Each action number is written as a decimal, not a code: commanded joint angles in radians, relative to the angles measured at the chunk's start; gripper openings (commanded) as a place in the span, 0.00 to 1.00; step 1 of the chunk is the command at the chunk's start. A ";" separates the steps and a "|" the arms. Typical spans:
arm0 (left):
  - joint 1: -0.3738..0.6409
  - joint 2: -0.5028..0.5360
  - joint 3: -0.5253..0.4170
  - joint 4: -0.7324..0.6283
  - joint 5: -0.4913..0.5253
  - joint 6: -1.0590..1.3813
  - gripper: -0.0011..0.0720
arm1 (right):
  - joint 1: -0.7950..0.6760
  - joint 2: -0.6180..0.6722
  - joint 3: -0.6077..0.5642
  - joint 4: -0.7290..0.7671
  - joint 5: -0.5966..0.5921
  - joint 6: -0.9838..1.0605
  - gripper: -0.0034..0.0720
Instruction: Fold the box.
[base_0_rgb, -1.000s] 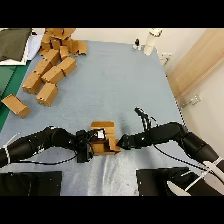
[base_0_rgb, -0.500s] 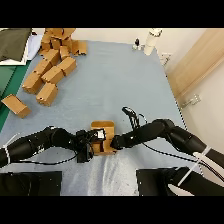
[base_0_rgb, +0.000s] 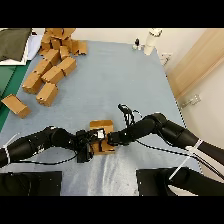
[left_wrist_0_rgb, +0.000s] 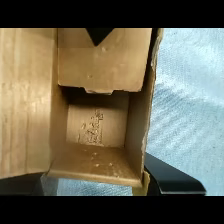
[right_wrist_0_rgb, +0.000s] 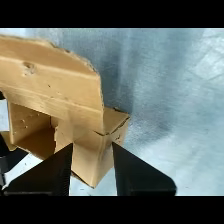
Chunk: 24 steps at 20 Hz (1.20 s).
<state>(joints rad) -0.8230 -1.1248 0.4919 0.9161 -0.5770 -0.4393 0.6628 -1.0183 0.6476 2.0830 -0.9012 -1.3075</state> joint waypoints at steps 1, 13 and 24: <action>0.000 -0.001 -0.001 0.001 0.000 0.001 0.65 | 0.003 -0.006 0.005 0.024 0.031 0.018 0.53; 0.000 -0.001 -0.001 0.001 0.000 0.001 0.65 | -0.002 -0.006 0.005 -0.099 -0.080 0.149 0.63; 0.000 -0.001 -0.001 0.001 0.000 0.001 0.65 | 0.037 -0.126 0.103 -0.094 -0.136 0.240 0.44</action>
<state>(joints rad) -0.8230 -1.1248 0.4919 0.9173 -0.5774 -0.4381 0.6941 -1.0966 0.7189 1.9747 -1.0042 -1.1015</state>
